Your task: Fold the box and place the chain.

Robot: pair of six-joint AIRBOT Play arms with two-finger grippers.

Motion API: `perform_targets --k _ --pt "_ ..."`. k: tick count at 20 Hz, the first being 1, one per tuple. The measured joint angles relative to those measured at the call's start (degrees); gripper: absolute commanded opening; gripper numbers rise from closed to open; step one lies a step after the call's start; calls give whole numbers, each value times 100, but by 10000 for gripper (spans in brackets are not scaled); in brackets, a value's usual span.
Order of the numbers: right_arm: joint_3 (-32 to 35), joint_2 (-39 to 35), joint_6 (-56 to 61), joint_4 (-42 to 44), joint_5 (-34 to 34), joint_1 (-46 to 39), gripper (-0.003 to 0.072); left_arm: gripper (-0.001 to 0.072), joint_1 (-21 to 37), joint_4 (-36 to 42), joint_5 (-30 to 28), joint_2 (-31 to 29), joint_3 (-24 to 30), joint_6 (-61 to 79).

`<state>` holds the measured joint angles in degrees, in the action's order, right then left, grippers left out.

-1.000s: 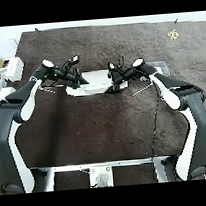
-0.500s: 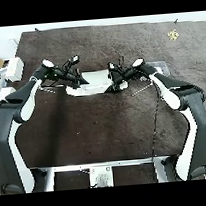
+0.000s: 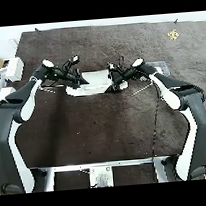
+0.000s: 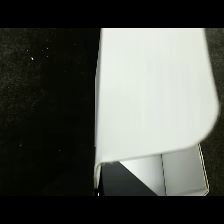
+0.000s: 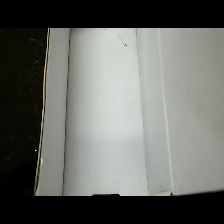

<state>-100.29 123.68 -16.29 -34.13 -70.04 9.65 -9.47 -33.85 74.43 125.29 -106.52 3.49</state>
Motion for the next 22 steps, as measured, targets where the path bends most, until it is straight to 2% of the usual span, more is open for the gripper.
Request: perform_targets --k 19,20,21,22 --pt "0 0 2 -15 33 2 450 15 2 120 0 4 9 0" --pt "0 0 2 -15 33 2 449 144 2 131 2 4 7 0" --pt "0 0 4 -11 61 4 449 372 -11 13 -26 9 11 -7" --pt "0 0 4 -11 63 4 449 382 -15 -101 -35 48 26 -7"
